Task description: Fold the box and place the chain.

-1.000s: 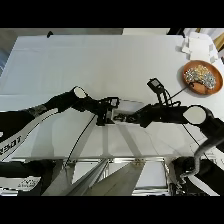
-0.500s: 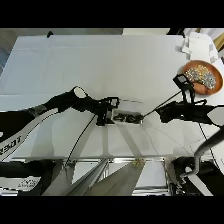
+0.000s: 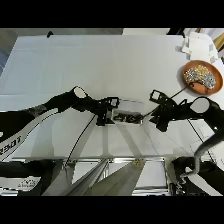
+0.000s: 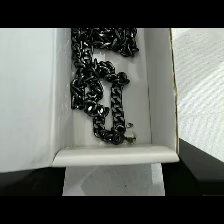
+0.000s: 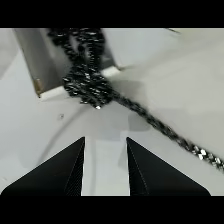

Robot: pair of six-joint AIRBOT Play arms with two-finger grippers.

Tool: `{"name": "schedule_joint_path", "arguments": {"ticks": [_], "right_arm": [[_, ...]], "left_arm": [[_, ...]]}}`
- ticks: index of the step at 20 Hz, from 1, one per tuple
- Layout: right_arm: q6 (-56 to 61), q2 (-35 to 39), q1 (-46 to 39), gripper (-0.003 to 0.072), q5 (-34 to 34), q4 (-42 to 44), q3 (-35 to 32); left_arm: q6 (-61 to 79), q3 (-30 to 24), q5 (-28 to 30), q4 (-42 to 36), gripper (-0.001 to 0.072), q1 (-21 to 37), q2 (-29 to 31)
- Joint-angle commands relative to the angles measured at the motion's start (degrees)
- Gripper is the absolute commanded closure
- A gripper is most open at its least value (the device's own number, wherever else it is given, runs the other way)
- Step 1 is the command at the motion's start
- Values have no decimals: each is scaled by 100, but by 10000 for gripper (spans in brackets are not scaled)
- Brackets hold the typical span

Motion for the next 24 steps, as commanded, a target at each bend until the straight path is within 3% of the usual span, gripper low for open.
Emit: {"name": "schedule_joint_path", "arguments": {"ticks": [1, 5, 13, 24], "right_arm": [[-960, -380, 361, 392, -455, 37, -4], [-1182, -380, 369, 390, -608, 15, -9], [-1554, -380, 369, 390, -1307, 752, -444], [-1965, -393, 369, 399, -1357, 1174, -468]], "left_arm": [[0, 2, 0, 2, 318, 4, 4], [0, 2, 2, 2, 318, 4, 4], [0, 2, 0, 2, 318, 4, 4], [0, 2, 2, 0, 318, 4, 4]]}}
